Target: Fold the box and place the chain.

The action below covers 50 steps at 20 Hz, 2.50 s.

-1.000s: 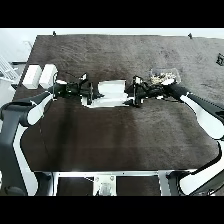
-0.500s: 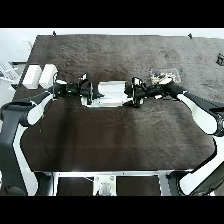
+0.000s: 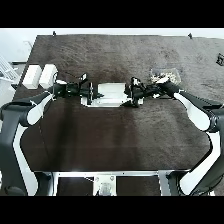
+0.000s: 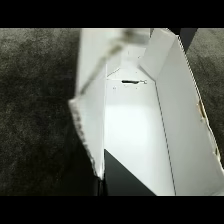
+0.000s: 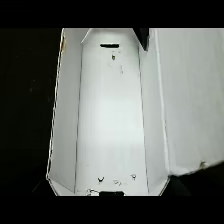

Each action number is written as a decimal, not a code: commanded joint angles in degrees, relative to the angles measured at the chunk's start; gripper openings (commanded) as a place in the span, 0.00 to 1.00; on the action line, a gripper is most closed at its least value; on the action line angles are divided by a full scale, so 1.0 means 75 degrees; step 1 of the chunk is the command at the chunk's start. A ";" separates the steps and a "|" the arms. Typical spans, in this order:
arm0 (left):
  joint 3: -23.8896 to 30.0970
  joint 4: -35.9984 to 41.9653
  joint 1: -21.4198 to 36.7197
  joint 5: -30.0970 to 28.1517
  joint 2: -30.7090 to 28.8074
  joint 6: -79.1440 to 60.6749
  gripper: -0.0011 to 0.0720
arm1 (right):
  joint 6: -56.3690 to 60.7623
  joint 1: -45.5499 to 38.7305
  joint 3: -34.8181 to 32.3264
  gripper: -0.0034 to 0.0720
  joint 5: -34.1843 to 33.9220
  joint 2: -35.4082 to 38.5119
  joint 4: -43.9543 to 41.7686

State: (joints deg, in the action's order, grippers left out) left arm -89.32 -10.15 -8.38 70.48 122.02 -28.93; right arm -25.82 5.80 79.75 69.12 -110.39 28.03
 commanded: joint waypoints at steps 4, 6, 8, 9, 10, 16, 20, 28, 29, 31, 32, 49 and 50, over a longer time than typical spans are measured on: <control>-0.0006 0.0006 -0.0009 -0.0003 -0.0003 0.0000 0.04 | -0.0009 0.0137 0.0306 0.95 0.0251 -0.0300 0.0009; -0.0006 0.0006 -0.0009 -0.0003 -0.0003 0.0000 0.04 | 0.0012 0.0111 0.0312 0.95 0.0251 -0.0332 0.0015; -0.0006 0.0006 -0.0009 -0.0003 -0.0003 0.0000 0.04 | 0.0015 0.0064 0.0312 0.95 0.0248 -0.0379 0.0032; -0.0006 0.0006 -0.0009 -0.0003 -0.0003 0.0000 0.04 | 0.0017 0.0052 0.0312 0.95 0.0251 -0.0393 0.0044; -0.0006 0.0006 -0.0009 -0.0003 -0.0003 0.0000 0.04 | 0.0015 0.0052 0.0315 0.95 0.0251 -0.0402 0.0047; -0.0006 0.0006 -0.0009 -0.0003 -0.0003 0.0000 0.04 | 0.0009 0.0064 0.0350 0.95 0.0248 -0.0420 0.0090; -0.0006 0.0006 -0.0009 -0.0003 -0.0003 0.0000 0.04 | 0.0017 0.0061 0.0367 0.95 0.0248 -0.0460 0.0087; -0.0006 0.0006 -0.0009 -0.0003 -0.0003 0.0000 0.04 | 0.0286 0.0079 0.0376 0.95 0.0169 -0.0466 0.0073; -0.0006 0.0006 -0.0009 -0.0003 -0.0003 0.0000 0.04 | 0.0423 0.0079 0.0376 0.95 0.0163 -0.0469 0.0079; -0.0006 0.0006 -0.0006 -0.0003 -0.0003 0.0000 0.04 | 0.0533 0.0079 0.0376 0.95 0.0166 -0.0469 0.0105; -0.0006 0.0006 -0.0009 -0.0003 -0.0003 0.0000 0.04 | 0.0562 0.0079 0.0376 0.95 0.0163 -0.0469 0.0154; -0.0006 0.0006 -0.0006 -0.0003 -0.0003 0.0000 0.04 | 0.0431 0.0198 0.0408 0.90 0.0163 -0.0475 0.0254; -0.0006 0.0006 -0.0009 -0.0003 -0.0003 0.0000 0.04 | 0.0428 0.0198 0.0408 0.90 0.0163 -0.0475 0.0256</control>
State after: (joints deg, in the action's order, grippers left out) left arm -89.32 -10.11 -8.49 70.50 122.02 -28.93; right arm -22.33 7.18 82.74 70.26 -113.93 29.87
